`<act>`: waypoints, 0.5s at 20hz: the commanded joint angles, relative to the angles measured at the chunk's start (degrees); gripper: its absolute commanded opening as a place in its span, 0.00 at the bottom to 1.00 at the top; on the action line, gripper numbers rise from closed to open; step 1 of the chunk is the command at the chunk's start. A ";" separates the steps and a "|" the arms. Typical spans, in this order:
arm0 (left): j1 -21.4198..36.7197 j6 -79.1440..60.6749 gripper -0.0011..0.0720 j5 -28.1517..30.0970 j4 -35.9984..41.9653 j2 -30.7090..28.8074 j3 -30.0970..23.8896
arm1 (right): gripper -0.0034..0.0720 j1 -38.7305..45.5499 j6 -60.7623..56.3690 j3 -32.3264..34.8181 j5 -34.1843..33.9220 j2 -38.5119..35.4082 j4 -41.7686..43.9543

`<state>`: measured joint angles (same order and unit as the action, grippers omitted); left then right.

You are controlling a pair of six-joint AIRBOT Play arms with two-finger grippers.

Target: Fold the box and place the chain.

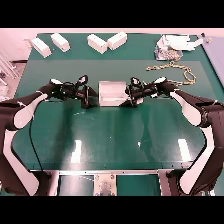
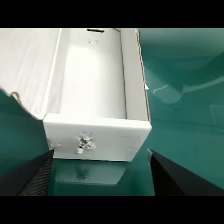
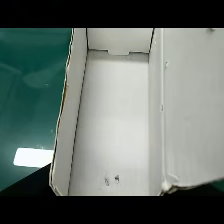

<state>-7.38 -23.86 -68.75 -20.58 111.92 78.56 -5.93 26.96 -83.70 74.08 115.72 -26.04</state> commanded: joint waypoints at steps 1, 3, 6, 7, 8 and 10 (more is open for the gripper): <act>-0.02 -0.26 1.00 1.81 0.22 -0.02 0.07 | 0.81 -0.02 0.02 -0.04 0.09 0.00 0.02; -0.02 -1.42 1.00 1.53 0.24 -0.02 0.07 | 0.81 -0.02 0.02 -0.04 0.09 0.00 0.02; -0.02 -1.70 1.00 0.35 0.31 -0.02 0.07 | 0.81 -0.04 0.02 -0.04 0.09 0.00 0.02; -0.02 -1.70 1.00 -0.63 0.48 -0.02 0.07 | 0.81 -0.04 0.02 -0.04 0.11 0.00 0.02; -0.20 -1.73 1.00 -0.92 0.68 -0.02 0.07 | 0.81 -0.02 0.02 -0.04 0.09 0.00 0.02; -0.81 -2.36 1.00 -0.57 0.96 -0.02 0.07 | 0.81 -0.02 0.02 -0.04 0.09 0.00 0.02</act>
<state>-7.66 -25.52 -68.82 -19.97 111.92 78.56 -5.98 26.98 -83.70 74.15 115.72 -26.02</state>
